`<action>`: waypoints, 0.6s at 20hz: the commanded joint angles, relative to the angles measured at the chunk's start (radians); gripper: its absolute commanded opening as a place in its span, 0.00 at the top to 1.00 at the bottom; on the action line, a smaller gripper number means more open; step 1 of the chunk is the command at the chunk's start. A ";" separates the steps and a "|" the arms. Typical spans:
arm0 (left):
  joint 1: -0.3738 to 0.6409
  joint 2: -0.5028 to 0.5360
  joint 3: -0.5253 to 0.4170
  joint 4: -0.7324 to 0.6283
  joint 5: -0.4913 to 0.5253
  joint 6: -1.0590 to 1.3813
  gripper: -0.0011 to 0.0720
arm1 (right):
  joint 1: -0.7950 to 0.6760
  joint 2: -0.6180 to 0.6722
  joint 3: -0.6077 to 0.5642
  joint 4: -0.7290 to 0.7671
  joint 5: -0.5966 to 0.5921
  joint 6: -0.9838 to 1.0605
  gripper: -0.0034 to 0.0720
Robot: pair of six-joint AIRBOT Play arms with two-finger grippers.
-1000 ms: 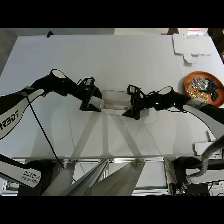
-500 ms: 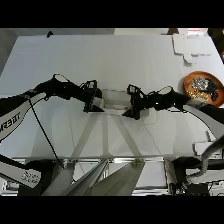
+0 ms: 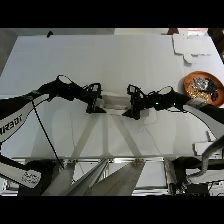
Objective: Fold the box and place the chain.
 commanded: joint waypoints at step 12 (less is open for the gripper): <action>0.022 0.001 0.000 0.034 0.024 -0.095 0.03 | 0.000 0.000 0.001 0.000 0.000 0.000 0.26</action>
